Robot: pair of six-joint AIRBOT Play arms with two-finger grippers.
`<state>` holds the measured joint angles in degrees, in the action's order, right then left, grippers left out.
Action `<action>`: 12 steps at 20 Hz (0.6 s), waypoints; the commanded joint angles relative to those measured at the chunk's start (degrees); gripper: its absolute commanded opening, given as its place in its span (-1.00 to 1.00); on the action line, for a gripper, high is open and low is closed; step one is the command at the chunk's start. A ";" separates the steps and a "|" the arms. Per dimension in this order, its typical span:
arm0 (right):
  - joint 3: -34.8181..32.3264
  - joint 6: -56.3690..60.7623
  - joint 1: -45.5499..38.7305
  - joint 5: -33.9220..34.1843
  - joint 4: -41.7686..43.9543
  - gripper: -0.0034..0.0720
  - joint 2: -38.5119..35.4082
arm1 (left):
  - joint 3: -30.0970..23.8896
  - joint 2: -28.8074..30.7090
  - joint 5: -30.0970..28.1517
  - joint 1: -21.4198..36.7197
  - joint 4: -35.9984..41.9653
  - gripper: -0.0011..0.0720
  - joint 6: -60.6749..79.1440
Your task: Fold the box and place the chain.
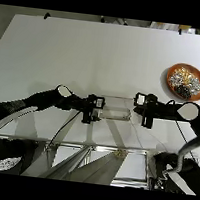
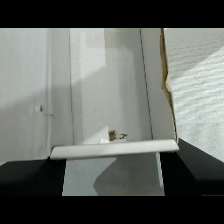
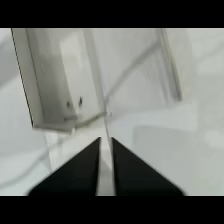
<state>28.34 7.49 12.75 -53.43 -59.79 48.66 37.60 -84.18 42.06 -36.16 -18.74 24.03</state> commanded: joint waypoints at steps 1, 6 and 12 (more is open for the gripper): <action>0.02 -0.52 0.00 -0.22 -5.25 -0.17 1.14 | 0.04 -0.02 0.02 0.00 -0.02 0.10 0.00; -1.90 -12.55 -0.02 -0.13 4.63 -0.40 6.36 | 0.04 -0.02 0.15 0.00 -0.02 0.10 0.00; -1.97 -15.06 0.00 0.09 7.19 -0.50 9.49 | 0.04 -0.02 0.15 0.00 -0.02 0.10 0.02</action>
